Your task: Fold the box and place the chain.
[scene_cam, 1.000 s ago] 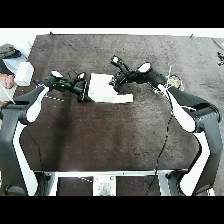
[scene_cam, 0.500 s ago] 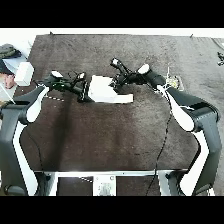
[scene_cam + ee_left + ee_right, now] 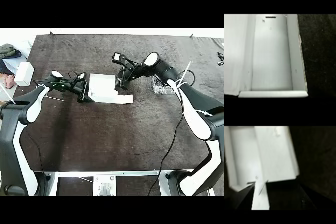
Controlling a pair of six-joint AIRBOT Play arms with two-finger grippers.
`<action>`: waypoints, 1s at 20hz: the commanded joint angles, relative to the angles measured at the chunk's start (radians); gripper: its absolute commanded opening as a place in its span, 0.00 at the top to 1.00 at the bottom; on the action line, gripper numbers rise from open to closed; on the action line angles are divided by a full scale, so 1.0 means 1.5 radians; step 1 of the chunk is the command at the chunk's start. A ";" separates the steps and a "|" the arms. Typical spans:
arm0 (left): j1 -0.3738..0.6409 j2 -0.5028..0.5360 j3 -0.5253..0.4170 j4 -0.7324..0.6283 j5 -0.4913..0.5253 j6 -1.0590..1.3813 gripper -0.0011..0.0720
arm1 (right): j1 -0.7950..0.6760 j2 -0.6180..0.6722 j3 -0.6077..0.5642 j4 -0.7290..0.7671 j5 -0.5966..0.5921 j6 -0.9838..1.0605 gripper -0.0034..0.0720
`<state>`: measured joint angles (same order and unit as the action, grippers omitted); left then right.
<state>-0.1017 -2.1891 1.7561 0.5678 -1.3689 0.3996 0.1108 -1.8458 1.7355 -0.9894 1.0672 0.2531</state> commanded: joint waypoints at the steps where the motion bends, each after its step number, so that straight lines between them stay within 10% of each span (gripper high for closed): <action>1: 0.000 0.000 0.001 0.000 0.000 -0.001 0.42 | 0.000 0.016 -0.004 -0.082 0.096 0.029 0.20; 17: 0.000 0.000 0.001 0.000 0.000 -0.002 0.42 | 0.040 0.015 -0.150 -0.035 -0.115 -0.068 0.32; 20: 0.000 0.000 0.001 0.000 0.000 -0.002 0.42 | 0.042 0.014 -0.150 0.002 -0.111 -0.109 0.54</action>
<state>-0.1017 -2.1891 1.7561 0.5674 -1.3689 0.3965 0.1719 -1.8236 1.5146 -1.0321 0.9157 0.1345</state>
